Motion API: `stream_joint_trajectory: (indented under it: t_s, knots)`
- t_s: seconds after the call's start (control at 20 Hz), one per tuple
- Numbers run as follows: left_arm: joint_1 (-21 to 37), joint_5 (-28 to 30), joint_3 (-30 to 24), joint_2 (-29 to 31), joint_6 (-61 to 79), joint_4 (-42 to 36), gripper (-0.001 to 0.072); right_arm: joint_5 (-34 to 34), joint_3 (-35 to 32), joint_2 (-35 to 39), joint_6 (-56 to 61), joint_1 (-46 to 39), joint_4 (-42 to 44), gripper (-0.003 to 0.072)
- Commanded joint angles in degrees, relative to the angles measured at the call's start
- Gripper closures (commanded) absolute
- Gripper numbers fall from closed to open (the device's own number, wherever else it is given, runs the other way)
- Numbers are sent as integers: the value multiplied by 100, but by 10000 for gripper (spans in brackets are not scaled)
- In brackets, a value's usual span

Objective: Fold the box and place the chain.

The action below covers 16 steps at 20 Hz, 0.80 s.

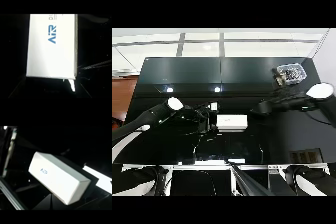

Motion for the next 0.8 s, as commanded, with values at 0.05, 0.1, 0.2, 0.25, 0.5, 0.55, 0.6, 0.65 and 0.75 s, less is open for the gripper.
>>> stream_joint_trajectory:
  t_s: [0.05,0.1,0.2,0.25,0.5,0.55,0.6,0.65,0.75]
  knots:
    - [-90,-201,151,699,-785,142,-6,811,63,682,249,-1237,-796,667]
    - [-199,-234,289,704,-885,-52,-6,855,57,682,260,-1340,-868,667]
    - [-507,-96,616,494,-1104,-221,-4,756,31,682,258,-1405,-883,667]
    - [-684,-50,826,280,-1294,-214,-4,704,28,680,258,-1405,-879,667]
    - [-1202,-203,2033,-975,-2022,-201,-4,656,28,682,256,-1405,-907,667]
    - [-1215,-332,2194,-1178,-2175,-201,-4,656,28,682,256,-1405,-931,667]
    - [-1213,-479,2295,-1335,-2302,-199,-4,656,28,682,254,-1405,-946,667]
    - [-1215,-623,2363,-1478,-2382,-162,-4,656,28,682,251,-1405,-951,667]
    - [-1261,-739,2415,-1617,-2647,195,-4,649,28,682,232,-1405,-951,667]
